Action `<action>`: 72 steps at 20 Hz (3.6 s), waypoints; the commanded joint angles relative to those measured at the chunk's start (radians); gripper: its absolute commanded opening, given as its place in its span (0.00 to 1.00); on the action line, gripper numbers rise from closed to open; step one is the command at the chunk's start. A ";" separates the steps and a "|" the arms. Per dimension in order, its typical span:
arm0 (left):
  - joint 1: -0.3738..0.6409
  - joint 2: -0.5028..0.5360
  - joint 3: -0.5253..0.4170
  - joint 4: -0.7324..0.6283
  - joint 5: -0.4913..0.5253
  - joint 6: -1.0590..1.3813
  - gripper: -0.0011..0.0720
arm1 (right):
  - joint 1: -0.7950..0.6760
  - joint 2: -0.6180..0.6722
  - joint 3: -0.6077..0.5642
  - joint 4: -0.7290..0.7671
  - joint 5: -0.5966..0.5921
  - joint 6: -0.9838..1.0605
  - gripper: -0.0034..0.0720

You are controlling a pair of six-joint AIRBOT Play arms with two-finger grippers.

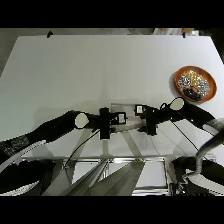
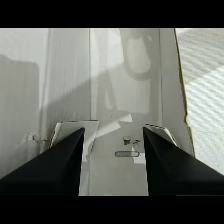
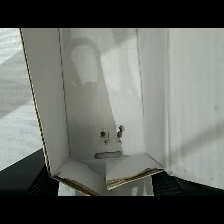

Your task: Fold the box and place the chain.

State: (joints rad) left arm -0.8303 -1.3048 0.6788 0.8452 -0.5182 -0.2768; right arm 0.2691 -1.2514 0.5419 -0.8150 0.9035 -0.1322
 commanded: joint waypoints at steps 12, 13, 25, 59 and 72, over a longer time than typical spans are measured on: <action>0.192 0.362 0.000 0.412 -0.358 -0.879 0.10 | 0.000 0.000 0.000 0.000 0.001 0.000 0.47; 0.226 0.381 0.000 0.444 -0.401 -0.994 0.10 | 0.000 0.000 0.000 0.000 0.001 0.000 0.47; 0.329 0.036 -0.005 0.145 -0.323 -1.250 0.02 | 0.000 0.000 0.000 0.000 0.001 0.000 0.47; 0.142 0.097 0.028 -0.045 -0.217 -1.277 0.42 | 0.000 0.000 0.000 0.000 0.001 0.000 0.47; 0.072 0.085 0.040 0.079 -0.191 -1.452 0.55 | 0.000 0.000 0.000 0.000 0.000 0.000 0.47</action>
State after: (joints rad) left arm -0.7418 -1.2118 0.7116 0.8738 -0.7177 -1.6661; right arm 0.2691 -1.2514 0.5419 -0.8150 0.9039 -0.1318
